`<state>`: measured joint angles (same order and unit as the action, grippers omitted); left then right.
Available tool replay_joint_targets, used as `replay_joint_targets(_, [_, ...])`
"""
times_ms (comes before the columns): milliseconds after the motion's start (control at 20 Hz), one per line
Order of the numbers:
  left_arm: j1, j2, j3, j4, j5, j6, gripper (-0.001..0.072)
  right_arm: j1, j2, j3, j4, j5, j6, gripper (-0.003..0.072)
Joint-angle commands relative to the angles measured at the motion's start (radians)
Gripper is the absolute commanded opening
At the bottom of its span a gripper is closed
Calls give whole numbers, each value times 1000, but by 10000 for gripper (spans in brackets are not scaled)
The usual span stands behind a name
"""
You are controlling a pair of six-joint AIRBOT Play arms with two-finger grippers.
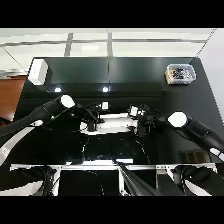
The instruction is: Fold the box and place the chain.
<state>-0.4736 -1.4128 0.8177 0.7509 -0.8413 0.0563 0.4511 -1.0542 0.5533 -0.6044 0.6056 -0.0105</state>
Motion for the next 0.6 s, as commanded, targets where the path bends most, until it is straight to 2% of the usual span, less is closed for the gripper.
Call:
replay_joint_targets(0, [0, -1, 1, 0, -5, 0, 24, -18, -64, 8, 142, 84, -152, 675])
replay_joint_targets(350, [0, -1, 0, 0, -26, 0, 24, -18, -160, 7, 106, 109, -224, 675])
replay_joint_targets(550, [0, -2, 0, 0, -18, 0, 24, -18, -173, 7, 95, 105, -234, 675])
